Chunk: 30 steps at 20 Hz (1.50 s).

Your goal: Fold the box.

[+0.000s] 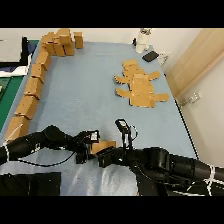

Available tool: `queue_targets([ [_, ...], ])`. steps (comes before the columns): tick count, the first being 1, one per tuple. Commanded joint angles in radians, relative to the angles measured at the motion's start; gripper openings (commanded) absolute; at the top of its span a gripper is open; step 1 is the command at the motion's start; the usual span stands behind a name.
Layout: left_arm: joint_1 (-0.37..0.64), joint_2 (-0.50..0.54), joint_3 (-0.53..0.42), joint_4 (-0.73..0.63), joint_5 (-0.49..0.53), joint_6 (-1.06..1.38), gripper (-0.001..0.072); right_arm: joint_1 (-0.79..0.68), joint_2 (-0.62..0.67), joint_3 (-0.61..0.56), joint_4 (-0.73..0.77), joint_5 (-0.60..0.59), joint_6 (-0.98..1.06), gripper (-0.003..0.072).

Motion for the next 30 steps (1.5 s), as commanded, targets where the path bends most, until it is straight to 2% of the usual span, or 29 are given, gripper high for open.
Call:
queue_targets([
  [1,0.001,0.0,0.001,0.0,0.0,0.0,0.0518,-0.017,-0.054,-0.004,-0.003,0.055,0.042,0.0003],
  [4,0.001,0.0,0.001,0.0,0.0,0.0,0.0517,-0.014,-0.1,-0.004,-0.002,0.082,0.051,0.0003],
  [9,0.001,0.0,0.001,0.0,0.0,0.0,0.0517,-0.014,-0.106,-0.004,-0.003,0.077,0.051,0.0003],
  [14,0.001,0.0,0.001,0.0,0.0,0.0,0.0518,-0.014,-0.105,-0.004,-0.003,0.031,0.051,0.0003],
  [19,0.001,0.0,0.001,0.0,0.0,0.0,0.0518,-0.016,-0.029,0.027,-0.01,-0.013,0.049,0.0003],
  [21,0.001,0.0,0.001,0.0,0.0,0.0,0.0517,-0.024,0.036,0.071,-0.088,-0.16,0.053,0.0004],
  [25,0.001,0.0,0.001,0.0,0.0,0.0,0.0518,-0.11,0.102,0.195,-0.252,-0.75,0.094,0.0004],
  [26,0.001,0.0,0.002,0.0,0.0,0.0,0.0517,-0.127,0.111,0.216,-0.291,-0.84,0.094,0.0004],
  [27,0.001,0.0,0.002,0.0,0.012,0.0,0.0517,-0.145,0.118,0.232,-0.318,-0.89,0.093,0.0004],
  [30,0.001,0.0,0.002,0.0,0.023,0.0,0.0517,-0.186,0.134,0.245,-0.354,-0.891,0.111,0.0005],
])
